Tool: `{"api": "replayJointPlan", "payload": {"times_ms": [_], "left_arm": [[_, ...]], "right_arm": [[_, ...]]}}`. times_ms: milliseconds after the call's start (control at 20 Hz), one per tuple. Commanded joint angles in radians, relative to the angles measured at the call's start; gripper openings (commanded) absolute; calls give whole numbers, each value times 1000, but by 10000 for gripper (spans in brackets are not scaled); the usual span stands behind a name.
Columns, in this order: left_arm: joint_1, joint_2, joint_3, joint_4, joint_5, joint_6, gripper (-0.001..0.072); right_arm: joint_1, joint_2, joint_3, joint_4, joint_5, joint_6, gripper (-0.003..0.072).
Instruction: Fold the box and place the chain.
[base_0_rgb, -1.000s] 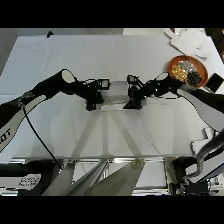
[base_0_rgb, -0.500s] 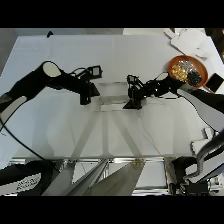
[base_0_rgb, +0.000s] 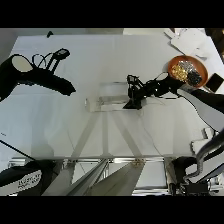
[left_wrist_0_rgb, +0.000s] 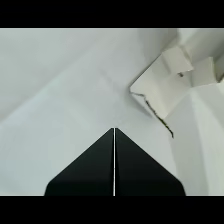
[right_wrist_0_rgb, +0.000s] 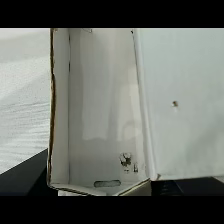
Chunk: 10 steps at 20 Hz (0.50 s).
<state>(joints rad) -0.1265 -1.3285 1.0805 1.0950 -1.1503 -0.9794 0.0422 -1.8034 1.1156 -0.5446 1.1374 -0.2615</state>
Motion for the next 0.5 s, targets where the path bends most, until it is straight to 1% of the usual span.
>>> {"api": "replayJointPlan", "payload": {"times_ms": [0, 100, 250, 450], "left_arm": [[-37, -68, 0, 69, -7, -229, 9], [-77, -125, 0, 63, -4, -265, 6], [-101, -202, 0, 28, 3, -312, 5], [-138, -221, 0, -43, 25, -311, 5]], "right_arm": [[0, -1, 0, 0, 0, 0, 389], [0, -1, 0, 0, 0, 0, 389], [0, -1, 0, 0, 0, 0, 389], [0, -1, 0, 0, 0, 0, 389]]}}
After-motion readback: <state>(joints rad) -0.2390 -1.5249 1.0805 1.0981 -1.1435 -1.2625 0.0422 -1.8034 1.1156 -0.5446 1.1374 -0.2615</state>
